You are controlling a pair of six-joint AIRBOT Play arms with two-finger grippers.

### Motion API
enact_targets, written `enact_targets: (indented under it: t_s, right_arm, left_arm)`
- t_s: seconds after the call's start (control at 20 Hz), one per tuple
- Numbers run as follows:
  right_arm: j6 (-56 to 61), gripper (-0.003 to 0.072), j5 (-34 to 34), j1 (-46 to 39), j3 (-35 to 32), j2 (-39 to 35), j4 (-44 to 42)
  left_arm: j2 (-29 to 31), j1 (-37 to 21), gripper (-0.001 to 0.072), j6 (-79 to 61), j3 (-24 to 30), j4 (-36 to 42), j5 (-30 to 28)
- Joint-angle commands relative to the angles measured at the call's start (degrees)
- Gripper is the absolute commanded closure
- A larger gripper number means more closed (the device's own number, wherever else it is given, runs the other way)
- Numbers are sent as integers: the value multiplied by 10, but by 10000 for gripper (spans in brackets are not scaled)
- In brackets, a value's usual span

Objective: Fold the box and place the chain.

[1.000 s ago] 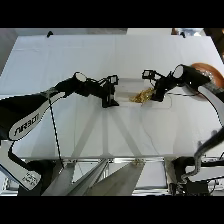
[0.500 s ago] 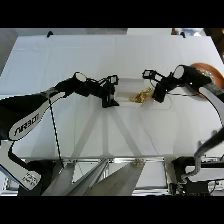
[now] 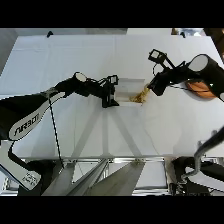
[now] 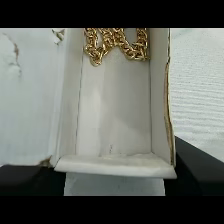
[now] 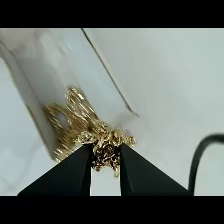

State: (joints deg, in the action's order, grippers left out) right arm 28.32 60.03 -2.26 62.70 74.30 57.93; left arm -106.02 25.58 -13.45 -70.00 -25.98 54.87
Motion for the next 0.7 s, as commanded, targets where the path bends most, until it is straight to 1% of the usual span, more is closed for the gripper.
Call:
enact_targets:
  t_s: [0.0,0.1,0.25,0.35,0.45,0.55,0.65]
  right_arm:
    - [1,678,20,35,0,-22,-79]
    - [-3,678,14,68,0,-21,-91]
    - [-3,678,-16,107,0,-21,-89]
    - [-3,678,-48,120,0,-17,-82]
    - [0,679,-62,120,0,-1,-75]
    - [18,678,-63,120,0,19,-36]
    - [64,678,-63,120,0,40,34]
  left_arm:
    - [0,0,553,0,0,0,0]
    - [0,0,553,0,0,0,0]
    - [0,0,553,0,0,0,0]
    - [0,0,553,0,0,0,0]
    - [0,0,553,0,0,0,0]
    - [0,0,553,0,0,0,0]
    - [0,0,553,0,0,0,0]
